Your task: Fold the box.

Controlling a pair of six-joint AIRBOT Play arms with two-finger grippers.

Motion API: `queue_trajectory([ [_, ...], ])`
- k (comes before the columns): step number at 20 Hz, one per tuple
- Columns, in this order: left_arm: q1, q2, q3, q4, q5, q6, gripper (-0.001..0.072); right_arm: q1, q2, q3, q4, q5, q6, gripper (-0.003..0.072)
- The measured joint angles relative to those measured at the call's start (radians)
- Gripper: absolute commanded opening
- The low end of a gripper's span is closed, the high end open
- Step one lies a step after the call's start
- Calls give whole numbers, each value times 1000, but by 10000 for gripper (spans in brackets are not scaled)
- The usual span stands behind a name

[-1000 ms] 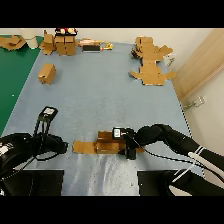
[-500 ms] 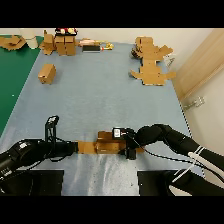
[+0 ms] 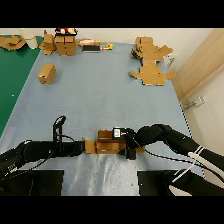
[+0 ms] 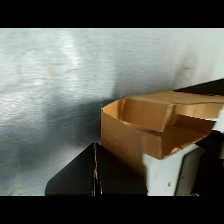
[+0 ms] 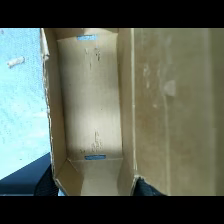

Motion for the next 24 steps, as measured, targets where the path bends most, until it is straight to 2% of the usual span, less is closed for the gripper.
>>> queue_trajectory([
  [6, 0, -7, 7, -176, 6, 117, 13, 0, 0, 0, 0, 0, 0, 502],
  [13, 0, -10, 20, -245, 6, 134, 18, 0, 0, 0, 0, 0, 0, 501],
  [14, 1, -10, 20, -248, 6, 134, 210, 0, 0, 0, 0, 0, 0, 502],
  [15, 1, -10, 21, -251, 6, 134, 296, 0, 0, 0, 0, 0, 0, 502],
  [16, 1, -10, 21, -253, 5, 134, 277, 0, 0, 0, 1, 0, 0, 501],
  [24, 2, -9, 24, -260, -8, 155, 279, 0, 0, 0, 3, 0, 0, 502],
])
